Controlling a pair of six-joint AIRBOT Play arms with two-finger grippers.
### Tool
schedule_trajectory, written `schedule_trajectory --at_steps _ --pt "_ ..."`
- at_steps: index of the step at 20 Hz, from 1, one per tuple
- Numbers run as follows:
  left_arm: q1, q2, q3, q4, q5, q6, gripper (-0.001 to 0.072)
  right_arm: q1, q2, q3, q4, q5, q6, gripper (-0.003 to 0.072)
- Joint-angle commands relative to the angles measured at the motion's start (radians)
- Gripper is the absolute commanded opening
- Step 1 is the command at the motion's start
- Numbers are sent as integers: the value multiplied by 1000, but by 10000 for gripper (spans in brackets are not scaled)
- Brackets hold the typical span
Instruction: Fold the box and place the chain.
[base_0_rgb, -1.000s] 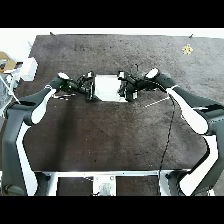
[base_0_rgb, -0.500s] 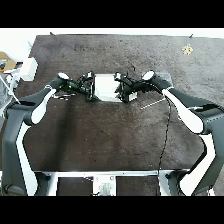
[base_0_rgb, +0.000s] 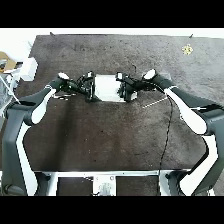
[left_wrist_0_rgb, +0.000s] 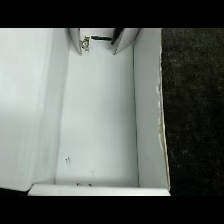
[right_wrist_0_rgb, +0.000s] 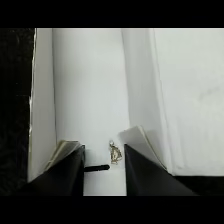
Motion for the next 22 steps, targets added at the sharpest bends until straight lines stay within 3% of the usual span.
schedule_trajectory --at_steps 1,4,5,11,17,22 --pt "0 0 1 1 1 3 285 -1 71 1 -145 22 188 136" --pt "0 0 1 1 1 3 285 -3 174 1 -315 33 505 133" --pt "0 0 1 1 1 3 285 -9 207 1 -361 42 603 8" --pt "0 0 1 1 1 3 285 -147 277 -14 -370 195 1117 1" --pt "0 0 1 1 1 3 285 -252 230 -185 -132 44 1162 1" --pt "0 0 1 1 1 3 285 -234 92 -192 76 54 1102 2"
